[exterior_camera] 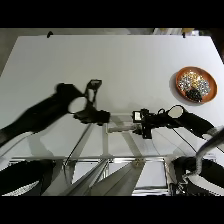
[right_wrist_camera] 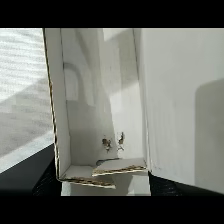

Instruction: Fold the box and place the chain.

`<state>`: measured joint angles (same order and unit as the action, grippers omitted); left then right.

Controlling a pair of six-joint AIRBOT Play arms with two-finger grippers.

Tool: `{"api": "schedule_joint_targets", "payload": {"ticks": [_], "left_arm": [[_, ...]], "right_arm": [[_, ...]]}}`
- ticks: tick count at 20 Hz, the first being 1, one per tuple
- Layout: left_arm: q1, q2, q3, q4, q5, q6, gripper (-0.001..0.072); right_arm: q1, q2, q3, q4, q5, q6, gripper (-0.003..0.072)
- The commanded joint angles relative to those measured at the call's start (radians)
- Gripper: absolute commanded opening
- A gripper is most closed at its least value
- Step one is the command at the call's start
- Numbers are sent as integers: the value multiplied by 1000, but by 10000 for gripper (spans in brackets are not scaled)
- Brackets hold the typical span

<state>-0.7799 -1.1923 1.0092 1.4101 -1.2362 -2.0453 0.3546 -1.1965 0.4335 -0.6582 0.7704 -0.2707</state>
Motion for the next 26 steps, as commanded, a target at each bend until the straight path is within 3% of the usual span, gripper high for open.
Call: {"api": "schedule_joint_targets", "payload": {"ticks": [1,3,5,8,10,11,13,15,18,26], "left_arm": [[120,196,-129,-17,51,557,411],[216,284,-268,-110,121,1018,412],[330,316,-422,-292,195,1596,412],[413,263,-576,-587,393,2288,411],[420,167,-603,-812,468,2536,414],[417,109,-602,-948,471,2611,477],[385,14,-602,-1187,465,2703,709],[341,-46,-602,-1272,458,2753,701],[317,-94,-602,-1272,454,2763,701],[316,-104,-602,-1272,415,2763,702]], "right_arm": [[0,1,1,0,0,0,405],[0,1,1,0,0,0,405],[0,1,1,0,0,0,405],[0,1,1,0,0,0,405],[0,1,1,0,0,0,405],[0,1,1,0,0,0,405],[0,1,1,0,0,0,405],[0,1,1,0,0,0,405],[0,1,1,0,0,0,405],[0,1,1,0,0,0,405]]}}
